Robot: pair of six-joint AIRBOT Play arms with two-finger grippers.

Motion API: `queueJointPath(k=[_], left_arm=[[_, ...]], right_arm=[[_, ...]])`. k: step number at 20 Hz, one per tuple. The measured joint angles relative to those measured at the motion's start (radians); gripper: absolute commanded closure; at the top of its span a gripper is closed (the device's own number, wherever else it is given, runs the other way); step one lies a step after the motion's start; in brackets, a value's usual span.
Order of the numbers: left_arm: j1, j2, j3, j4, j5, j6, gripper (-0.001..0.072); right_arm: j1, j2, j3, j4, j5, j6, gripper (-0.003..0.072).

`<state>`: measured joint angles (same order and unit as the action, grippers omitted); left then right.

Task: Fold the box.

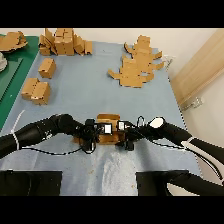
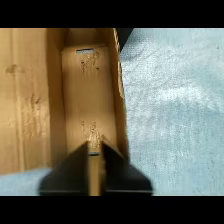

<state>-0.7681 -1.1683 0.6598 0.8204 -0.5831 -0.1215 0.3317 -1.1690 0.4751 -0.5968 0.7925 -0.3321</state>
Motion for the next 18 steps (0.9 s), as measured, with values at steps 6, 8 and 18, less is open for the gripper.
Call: queueJointPath(k=[6,8,18], left_arm=[[0.071,0.181,0.001,0.273,-0.075,-0.404,0.0698],[0.114,0.274,-0.004,0.401,-0.164,-0.6,0.0698],[0.428,0.369,-0.223,0.252,-0.23,-1.261,0.0699]], right_arm=[[0.0,0.0,0.0,0.002,-0.003,0.001,0.0218],[0.0,0.0,0.0,0.001,-0.003,0.0,0.0217],[0.0,0.0,0.0,-0.001,-0.001,-0.002,0.0218]])
